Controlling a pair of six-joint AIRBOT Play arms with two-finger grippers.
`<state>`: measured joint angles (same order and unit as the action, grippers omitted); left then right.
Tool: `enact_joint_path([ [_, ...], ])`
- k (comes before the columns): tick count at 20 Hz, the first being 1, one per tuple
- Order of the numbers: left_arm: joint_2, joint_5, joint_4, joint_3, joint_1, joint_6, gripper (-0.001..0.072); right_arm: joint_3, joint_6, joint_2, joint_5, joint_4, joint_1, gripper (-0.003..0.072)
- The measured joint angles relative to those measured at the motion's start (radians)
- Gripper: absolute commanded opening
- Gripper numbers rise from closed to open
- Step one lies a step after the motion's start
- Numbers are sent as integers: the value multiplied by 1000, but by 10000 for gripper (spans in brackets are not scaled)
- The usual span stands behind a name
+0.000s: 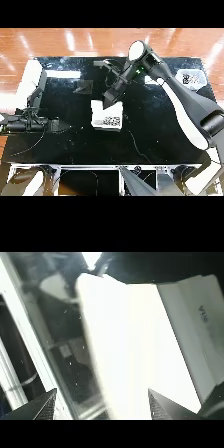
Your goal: Fold the box and place the chain.
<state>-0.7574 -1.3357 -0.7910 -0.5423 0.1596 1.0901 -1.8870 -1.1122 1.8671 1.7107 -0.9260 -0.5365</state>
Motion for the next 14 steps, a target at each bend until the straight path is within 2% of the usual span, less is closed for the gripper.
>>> enact_joint_path([
  [6,-39,2,7,0,0,-1,512,-1,89,-10,-40,-53,-40,683],
  [14,-72,7,11,0,0,-1,511,-27,237,-23,-122,-42,87,681],
])
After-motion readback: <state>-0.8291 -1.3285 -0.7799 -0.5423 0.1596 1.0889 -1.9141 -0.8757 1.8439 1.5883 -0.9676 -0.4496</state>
